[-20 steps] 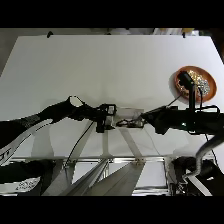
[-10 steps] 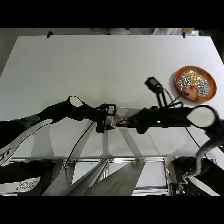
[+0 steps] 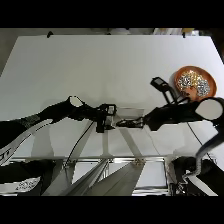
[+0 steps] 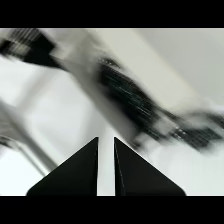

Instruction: Fold the box and place the chain.

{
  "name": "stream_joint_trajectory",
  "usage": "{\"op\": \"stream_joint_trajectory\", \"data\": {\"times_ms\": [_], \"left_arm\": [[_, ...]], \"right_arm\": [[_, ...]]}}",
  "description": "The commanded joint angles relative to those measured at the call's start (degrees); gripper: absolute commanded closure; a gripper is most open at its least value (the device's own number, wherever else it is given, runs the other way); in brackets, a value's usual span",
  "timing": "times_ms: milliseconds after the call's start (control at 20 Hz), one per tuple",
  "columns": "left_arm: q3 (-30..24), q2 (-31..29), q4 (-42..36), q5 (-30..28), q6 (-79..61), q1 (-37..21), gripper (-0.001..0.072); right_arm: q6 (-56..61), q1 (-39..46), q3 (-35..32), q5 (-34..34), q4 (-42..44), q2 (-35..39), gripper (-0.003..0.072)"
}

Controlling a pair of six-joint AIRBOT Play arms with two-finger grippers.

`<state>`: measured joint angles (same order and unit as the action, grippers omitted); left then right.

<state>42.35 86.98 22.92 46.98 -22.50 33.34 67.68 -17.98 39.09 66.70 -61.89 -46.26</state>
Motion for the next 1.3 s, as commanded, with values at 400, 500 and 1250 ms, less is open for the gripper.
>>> {"op": "stream_joint_trajectory", "data": {"times_ms": [400,500,1250], "left_arm": [[0.0,0.0,0.0,0.2,0.0,0.0,0.0437],[0.0,0.0,0.0,0.2,0.0,0.0,0.0437],[0.0,0.0,0.0,0.2,0.0,0.0,0.0437]], "right_arm": [[4.4,6.6,-7.4,-13.2,-11.7,-11.1,0.0433],[4.3,5.5,-7.4,-15.8,-11.1,-13.4,0.0433],[4.6,1.1,-7.4,-19.8,-11.0,-17.7,0.0514]]}}
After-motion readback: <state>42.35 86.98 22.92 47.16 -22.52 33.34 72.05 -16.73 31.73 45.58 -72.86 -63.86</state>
